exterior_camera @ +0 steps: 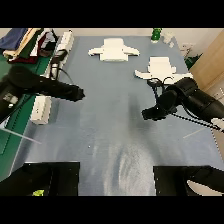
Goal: Fold the box.
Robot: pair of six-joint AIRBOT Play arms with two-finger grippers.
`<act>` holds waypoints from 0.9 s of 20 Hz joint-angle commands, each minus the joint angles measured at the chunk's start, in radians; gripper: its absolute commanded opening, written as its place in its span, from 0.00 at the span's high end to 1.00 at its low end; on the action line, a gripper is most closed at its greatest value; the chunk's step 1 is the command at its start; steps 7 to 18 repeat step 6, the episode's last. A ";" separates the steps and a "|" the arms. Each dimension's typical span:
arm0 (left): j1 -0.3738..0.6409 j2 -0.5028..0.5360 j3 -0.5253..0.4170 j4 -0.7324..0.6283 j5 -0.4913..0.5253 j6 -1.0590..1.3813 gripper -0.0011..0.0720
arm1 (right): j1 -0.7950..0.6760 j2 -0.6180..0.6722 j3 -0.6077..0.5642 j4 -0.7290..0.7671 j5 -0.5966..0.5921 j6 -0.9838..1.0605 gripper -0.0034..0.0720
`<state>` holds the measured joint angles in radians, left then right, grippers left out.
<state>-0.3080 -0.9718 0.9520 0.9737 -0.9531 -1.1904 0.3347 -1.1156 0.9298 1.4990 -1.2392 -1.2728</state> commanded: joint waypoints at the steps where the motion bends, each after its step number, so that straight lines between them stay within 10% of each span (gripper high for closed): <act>1: -0.130 -0.127 0.019 -0.002 0.079 -0.003 0.97 | 0.000 0.000 0.001 0.000 0.000 0.000 0.95; 18: -0.134 -0.169 0.019 -0.009 0.082 -0.003 0.97 | 0.000 -0.001 0.001 0.000 0.000 0.000 0.95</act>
